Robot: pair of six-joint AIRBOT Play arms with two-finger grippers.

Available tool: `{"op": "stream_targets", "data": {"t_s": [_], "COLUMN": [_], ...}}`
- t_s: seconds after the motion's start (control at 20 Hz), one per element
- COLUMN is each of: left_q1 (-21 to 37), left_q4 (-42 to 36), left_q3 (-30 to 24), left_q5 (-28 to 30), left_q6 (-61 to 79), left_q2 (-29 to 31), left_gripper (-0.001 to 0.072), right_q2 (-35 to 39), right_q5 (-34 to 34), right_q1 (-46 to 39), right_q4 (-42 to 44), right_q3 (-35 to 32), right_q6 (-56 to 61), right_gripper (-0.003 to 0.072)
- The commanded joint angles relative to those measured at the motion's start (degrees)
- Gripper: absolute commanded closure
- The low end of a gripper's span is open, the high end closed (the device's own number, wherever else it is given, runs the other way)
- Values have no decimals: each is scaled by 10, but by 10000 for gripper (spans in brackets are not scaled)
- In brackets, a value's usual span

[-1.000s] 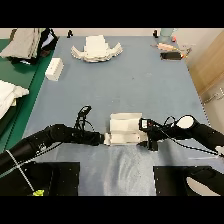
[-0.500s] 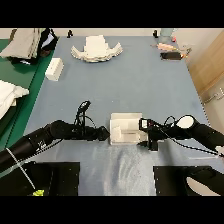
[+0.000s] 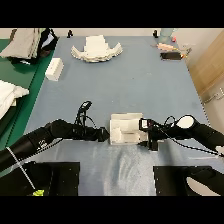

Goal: Fold the box.

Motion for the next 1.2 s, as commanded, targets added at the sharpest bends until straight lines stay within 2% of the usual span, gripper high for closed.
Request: {"op": "stream_targets", "data": {"t_s": [0.0, 0.2, 0.65, 0.95, 1.05, 1.15], "left_q1": [0, 0, 0, -12, -33, -61], "left_q4": [45, 19, 30, 18, 44, 128], "left_q3": [0, 1, 23, 37, 57, 85], "left_q5": [-37, -5, -31, -29, -20, -20], "left_q6": [-14, -16, -32, -41, -79, -166], "left_q2": [0, 0, 27, -8, -24, -47], "left_gripper": [231, 231, 229, 230, 230, 230], "right_q2": [0, 0, 0, 0, 0, 0], "right_q5": [1, 1, 1, 1, 1, 1], "right_q1": [0, 0, 0, 0, 0, 0], "right_q4": [1, 1, 1, 1, 1, 1], "right_q3": [0, 0, 0, 0, 0, 0], "right_q6": [2, 2, 2, 2, 2, 2], "right_gripper": [142, 142, 142, 142, 142, 142]}}
